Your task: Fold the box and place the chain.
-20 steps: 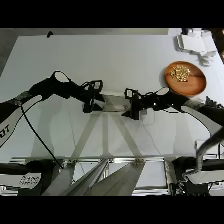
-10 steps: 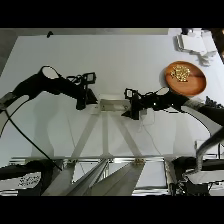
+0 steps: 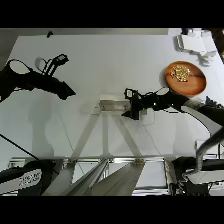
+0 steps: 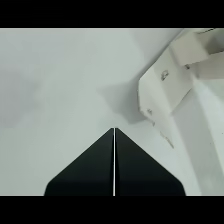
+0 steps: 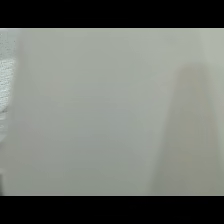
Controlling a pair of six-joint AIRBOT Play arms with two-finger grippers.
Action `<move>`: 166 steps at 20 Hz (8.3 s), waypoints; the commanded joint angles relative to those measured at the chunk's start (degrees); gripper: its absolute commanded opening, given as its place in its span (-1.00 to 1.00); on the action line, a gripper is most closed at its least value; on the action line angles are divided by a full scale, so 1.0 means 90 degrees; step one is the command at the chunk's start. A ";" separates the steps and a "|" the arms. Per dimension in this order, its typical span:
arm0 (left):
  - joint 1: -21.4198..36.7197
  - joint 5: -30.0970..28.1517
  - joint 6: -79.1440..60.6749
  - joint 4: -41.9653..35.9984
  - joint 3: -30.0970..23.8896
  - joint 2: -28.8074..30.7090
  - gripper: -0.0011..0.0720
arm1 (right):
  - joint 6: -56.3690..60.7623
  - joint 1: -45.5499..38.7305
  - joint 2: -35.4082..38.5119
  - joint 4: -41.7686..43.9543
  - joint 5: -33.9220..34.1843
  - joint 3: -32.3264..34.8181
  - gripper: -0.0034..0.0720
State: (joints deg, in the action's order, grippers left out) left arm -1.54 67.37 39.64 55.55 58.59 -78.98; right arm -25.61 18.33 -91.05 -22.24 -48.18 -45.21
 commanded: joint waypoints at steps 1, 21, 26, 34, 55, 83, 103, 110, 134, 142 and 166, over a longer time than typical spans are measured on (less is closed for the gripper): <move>-0.0104 0.0058 0.1800 0.0571 -0.0002 -0.0393 -0.94 | 0.0002 0.0000 0.0005 0.0000 -0.0002 -0.0002 0.31; -0.1069 0.0495 0.1741 -0.1117 -0.0002 -0.1054 0.00 | 0.0002 0.0000 0.0005 0.0000 -0.0002 -0.0002 0.31; -0.1078 0.0493 0.1739 -0.1146 -0.0002 -0.0811 0.27 | 0.0002 0.0000 0.0005 0.0000 -0.0005 -0.0002 0.31; -0.1460 -0.0301 0.1530 -0.1564 -0.0571 -0.0814 0.61 | 0.0002 0.0000 0.0005 0.0000 -0.0005 -0.0002 0.31; -0.2501 -0.2307 0.2807 -0.0491 -0.0724 -0.0731 0.55 | 0.0002 0.0000 0.0005 0.0000 -0.0005 -0.0002 0.31; -0.4833 -0.1955 0.9479 0.3623 0.0333 -0.1229 -0.95 | 0.0002 0.0000 0.0005 0.0000 -0.0056 -0.0002 0.31; -0.1265 0.0029 -0.1052 -0.1158 0.0000 -0.0117 0.50 | 0.0002 0.0000 0.0005 0.0002 -0.0056 -0.0002 0.31; -0.0673 0.0019 -0.6766 -0.1972 -0.0466 -0.1032 0.94 | 0.0002 0.0000 0.0005 0.0002 -0.0053 -0.0002 0.31; -0.1824 -0.1229 -0.7434 -0.3043 -0.0457 -0.1967 0.93 | 0.0002 0.0000 0.0005 0.0002 -0.0056 -0.0002 0.31; -0.2101 -0.1263 -0.7232 -0.2453 -0.0457 -0.1962 -0.76 | 0.0002 0.0000 0.0005 0.0002 -0.0056 -0.0002 0.31; -0.2101 -0.1122 -0.7232 -0.2455 -0.0457 -0.1960 -0.76 | 0.1304 -0.0459 0.0865 -0.1906 -0.0236 -0.0002 0.93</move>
State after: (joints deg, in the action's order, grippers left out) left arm -20.49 57.49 -25.45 33.43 54.46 -96.66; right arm -19.27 15.77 -86.17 -31.42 -49.63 -45.17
